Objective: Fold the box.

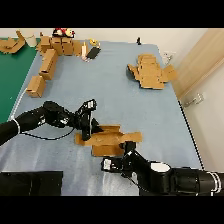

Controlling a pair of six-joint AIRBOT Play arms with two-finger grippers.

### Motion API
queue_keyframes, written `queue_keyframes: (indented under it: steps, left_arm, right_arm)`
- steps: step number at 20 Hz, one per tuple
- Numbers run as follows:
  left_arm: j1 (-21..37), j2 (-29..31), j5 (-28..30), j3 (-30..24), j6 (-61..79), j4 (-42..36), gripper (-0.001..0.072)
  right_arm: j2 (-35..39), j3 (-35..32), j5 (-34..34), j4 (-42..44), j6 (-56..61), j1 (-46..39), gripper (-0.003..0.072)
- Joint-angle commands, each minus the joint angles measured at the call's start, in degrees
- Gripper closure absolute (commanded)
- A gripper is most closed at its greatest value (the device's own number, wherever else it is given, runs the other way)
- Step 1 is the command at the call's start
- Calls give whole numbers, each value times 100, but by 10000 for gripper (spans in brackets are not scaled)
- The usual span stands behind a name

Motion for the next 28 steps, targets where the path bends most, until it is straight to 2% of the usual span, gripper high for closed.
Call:
queue_keyframes:
  steps: [1, 10, 16, 20, 28]
  left_arm:
    - [0, 2, 0, 7, 0, 0, 697]
    - [0, 2, 0, 7, 0, 2, 697]
    - [0, 2, -2, 7, 0, 2, 697]
    - [0, 2, 0, 7, 0, 2, 697]
    - [0, 2, -2, 7, 0, 2, 697]
  right_arm:
    - [-282, -13, 118, -273, 162, 9, -13]
    - [-424, 22, 448, -780, 564, -496, -13]
    - [-424, 221, 404, -813, 682, -498, -13]
    - [-424, 225, 179, -1169, 1320, -658, -13]
    - [-275, 223, 269, -1287, 1305, -1025, -13]
